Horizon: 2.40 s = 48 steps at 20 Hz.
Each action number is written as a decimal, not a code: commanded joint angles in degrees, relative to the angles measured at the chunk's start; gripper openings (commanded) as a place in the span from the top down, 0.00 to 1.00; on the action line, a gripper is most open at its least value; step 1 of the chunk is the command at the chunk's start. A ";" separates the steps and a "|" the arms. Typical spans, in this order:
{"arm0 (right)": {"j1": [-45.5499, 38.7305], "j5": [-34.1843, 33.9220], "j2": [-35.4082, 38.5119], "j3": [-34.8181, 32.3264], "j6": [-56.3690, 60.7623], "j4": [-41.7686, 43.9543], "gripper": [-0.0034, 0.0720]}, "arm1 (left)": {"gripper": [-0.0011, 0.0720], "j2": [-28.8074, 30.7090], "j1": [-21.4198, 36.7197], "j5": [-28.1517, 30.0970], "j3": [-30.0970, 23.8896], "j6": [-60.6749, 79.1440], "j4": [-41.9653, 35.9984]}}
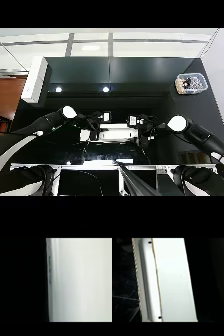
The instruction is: Fold the box and place the chain.
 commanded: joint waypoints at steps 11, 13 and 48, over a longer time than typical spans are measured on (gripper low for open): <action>-2.36 -1.49 -4.33 -2.82 -10.10 5.88 0.10 | 0.95 0.00 -0.04 0.20 0.04 -0.09 -0.09; -2.40 -1.49 -5.01 -3.21 -10.19 5.60 0.10 | 0.95 0.00 -0.04 0.20 0.04 -0.09 -0.09; -2.78 -3.06 -9.05 -3.61 -9.70 3.78 0.10 | 0.95 0.00 -0.04 0.20 0.04 -0.09 -0.11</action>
